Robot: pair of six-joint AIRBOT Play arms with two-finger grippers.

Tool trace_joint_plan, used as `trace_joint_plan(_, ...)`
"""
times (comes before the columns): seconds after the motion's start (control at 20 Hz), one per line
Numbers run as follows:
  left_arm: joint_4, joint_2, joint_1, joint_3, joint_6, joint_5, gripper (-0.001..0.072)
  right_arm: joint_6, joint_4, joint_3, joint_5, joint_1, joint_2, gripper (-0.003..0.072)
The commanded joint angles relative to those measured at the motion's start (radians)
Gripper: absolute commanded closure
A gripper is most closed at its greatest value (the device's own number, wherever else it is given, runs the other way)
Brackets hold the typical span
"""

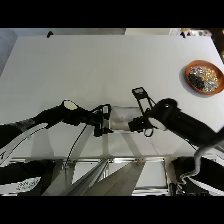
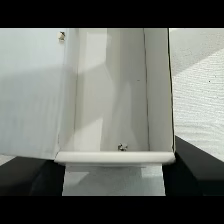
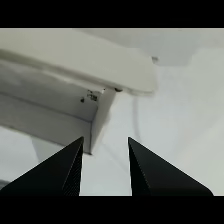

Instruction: Fold the box and place the chain.

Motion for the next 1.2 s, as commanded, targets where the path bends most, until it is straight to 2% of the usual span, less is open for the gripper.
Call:
trace_joint_plan(0.0,0.000,0.000,0.001,0.000,0.000,0.000,0.0640,-0.157,-0.064,0.031,0.020,-0.011,0.159,0.0368)
trace_joint_plan(0.15,0.000,0.000,0.001,0.000,0.000,0.000,0.0640,-0.267,-0.127,0.139,0.017,-0.148,0.192,0.0368)
trace_joint_plan(0.3,0.000,0.000,0.001,0.000,0.000,0.000,0.0640,-0.412,-0.148,0.222,-0.068,-0.423,0.172,0.0368)
trace_joint_plan(0.5,0.000,0.000,0.001,0.000,0.000,0.000,0.0640,-0.517,-0.110,0.268,-0.217,-0.838,0.042,0.0368)
trace_joint_plan(0.6,0.000,0.000,0.001,0.000,0.000,0.000,0.0640,-0.570,-0.042,0.319,-0.241,-0.972,-0.071,0.0368)
trace_joint_plan(0.75,0.000,0.000,0.001,0.000,0.000,-0.001,0.0640,-0.601,0.003,0.431,-0.241,-1.061,-0.270,0.0370)
trace_joint_plan(0.8,0.000,0.000,0.001,0.000,0.000,0.000,0.0640,-0.602,0.001,0.467,-0.243,-1.069,-0.336,0.0394)
trace_joint_plan(0.95,0.000,0.000,0.001,0.000,0.000,0.000,0.0640,-0.581,0.006,0.551,-0.264,-1.078,-0.511,0.0399)
trace_joint_plan(1.15,0.000,0.000,0.001,0.000,0.000,0.000,0.0640,-0.494,0.002,0.594,-0.314,-1.081,-0.648,0.0414)
